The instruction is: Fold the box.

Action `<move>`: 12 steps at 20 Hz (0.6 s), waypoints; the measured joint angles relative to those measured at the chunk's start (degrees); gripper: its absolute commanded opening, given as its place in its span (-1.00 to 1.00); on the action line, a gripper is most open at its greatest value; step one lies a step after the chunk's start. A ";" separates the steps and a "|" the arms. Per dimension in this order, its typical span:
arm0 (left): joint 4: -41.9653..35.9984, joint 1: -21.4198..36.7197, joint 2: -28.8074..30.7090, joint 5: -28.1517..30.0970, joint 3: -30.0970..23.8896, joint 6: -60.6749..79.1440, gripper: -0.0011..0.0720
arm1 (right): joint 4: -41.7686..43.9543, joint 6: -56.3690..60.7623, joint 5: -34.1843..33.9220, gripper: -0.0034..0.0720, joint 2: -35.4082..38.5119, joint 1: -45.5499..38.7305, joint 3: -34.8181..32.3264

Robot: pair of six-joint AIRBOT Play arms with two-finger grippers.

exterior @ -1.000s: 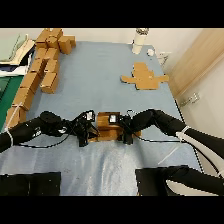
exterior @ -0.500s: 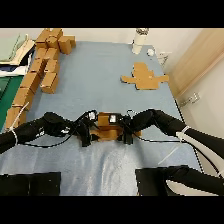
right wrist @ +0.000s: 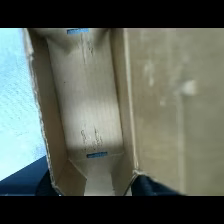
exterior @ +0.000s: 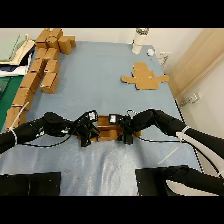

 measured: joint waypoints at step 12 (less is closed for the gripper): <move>34.71 12.44 21.31 -6.69 -0.13 -65.59 -0.93 | 0.00 0.00 0.00 0.32 0.00 0.00 0.00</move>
